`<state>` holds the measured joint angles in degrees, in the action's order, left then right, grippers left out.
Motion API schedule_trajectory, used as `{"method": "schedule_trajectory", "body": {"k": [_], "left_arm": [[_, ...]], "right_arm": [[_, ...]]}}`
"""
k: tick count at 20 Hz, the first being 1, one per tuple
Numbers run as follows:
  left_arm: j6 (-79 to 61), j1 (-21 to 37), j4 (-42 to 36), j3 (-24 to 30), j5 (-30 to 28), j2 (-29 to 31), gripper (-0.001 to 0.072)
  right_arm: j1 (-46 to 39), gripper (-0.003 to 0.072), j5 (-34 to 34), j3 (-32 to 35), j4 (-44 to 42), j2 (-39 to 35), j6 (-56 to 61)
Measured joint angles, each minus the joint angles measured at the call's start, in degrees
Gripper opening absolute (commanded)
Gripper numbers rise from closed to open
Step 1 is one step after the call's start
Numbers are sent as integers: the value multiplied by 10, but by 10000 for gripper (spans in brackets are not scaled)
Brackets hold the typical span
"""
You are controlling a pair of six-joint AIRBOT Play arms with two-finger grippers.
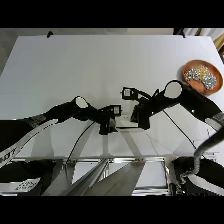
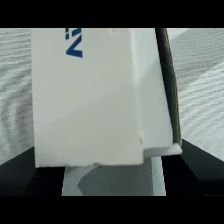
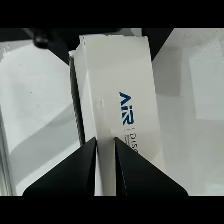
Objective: Fold the box and place the chain.
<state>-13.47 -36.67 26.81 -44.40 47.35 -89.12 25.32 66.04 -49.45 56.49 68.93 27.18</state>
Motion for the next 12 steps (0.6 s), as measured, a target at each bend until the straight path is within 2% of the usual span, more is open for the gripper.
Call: {"method": "schedule_trajectory", "body": {"k": [12], "left_arm": [[0, 0, 0, 0, 0, 0, 334]], "right_arm": [[0, 80, -7, 7, 15, -5, 9]]}}
